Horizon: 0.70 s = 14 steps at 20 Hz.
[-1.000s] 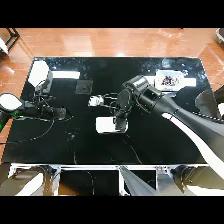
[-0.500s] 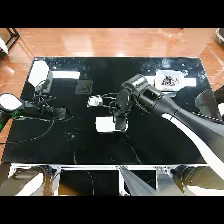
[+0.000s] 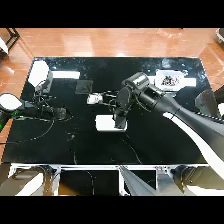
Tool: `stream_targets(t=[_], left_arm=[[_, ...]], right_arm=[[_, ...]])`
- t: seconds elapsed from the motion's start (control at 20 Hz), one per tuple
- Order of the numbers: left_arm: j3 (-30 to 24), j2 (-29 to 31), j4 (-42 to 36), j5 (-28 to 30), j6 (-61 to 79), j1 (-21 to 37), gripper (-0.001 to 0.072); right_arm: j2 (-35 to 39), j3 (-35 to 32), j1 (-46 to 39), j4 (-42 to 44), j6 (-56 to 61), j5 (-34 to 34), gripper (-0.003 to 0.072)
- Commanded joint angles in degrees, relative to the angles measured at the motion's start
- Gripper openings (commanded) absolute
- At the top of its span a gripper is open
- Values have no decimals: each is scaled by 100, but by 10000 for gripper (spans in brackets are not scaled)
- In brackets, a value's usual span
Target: Fold the box and place the chain.
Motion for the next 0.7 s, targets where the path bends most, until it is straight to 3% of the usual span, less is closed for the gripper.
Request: stream_targets(t=[0.0,0.65], left_arm=[[2,-2,2,0,0,7,631],[2,-2,4,-4,2,7,631]], right_arm=[[37,17,-2,22,22,-79,19],[-17,13,9,173,42,-197,20]])
